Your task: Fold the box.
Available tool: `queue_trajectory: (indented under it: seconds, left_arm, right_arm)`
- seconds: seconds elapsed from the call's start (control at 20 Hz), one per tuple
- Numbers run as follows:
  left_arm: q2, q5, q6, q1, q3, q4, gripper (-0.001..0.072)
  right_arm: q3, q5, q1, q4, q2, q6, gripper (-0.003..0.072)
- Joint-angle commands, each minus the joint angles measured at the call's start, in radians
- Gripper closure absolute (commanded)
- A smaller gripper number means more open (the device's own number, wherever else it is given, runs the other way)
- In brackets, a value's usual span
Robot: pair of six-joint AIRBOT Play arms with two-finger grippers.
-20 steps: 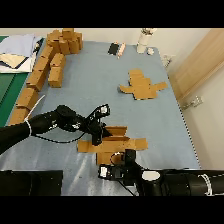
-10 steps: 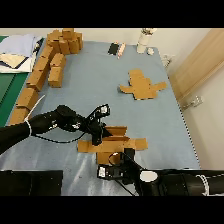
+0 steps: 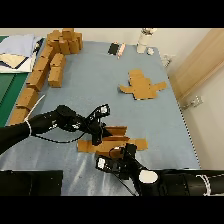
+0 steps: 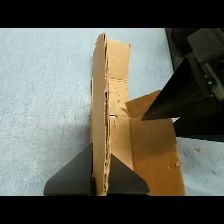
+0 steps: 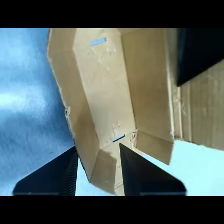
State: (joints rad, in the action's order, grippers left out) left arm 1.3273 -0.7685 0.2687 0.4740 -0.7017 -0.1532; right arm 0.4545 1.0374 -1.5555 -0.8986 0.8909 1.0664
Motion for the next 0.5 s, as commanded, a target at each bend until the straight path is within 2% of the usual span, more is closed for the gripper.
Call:
queue_trajectory:
  seconds: [0.0, 0.05, 0.1, 0.3, 0.45]
  left_arm:
    - [0.0, 0.0, 0.0, 0.0, 0.0, 0.0, 0.0699]
    - [0.0, 0.0, 0.0, 0.0, 0.0, 0.0, 0.0699]
    - [0.0, 0.0, 0.0, 0.0, 0.0, 0.0, 0.0699]
    - [0.0, 0.0, 0.0, 0.0, 0.0, 0.0, 0.0698]
    - [0.0, 0.0, 0.0, 0.0, 0.0, 0.0, 0.0699]
  right_arm:
    - [0.003, -0.021, 0.0, 0.03, 0.001, -0.038, 0.0278]
    - [0.003, -0.024, 0.0, 0.029, 0.0, -0.038, 0.0154]
    - [0.003, -0.022, 0.009, 0.034, -0.001, -0.059, -0.0028]
    - [0.002, -0.034, 0.101, -0.039, -0.016, -0.075, -0.0028]
    - [-0.04, -0.048, 0.118, 0.004, -0.068, -0.102, -0.0027]
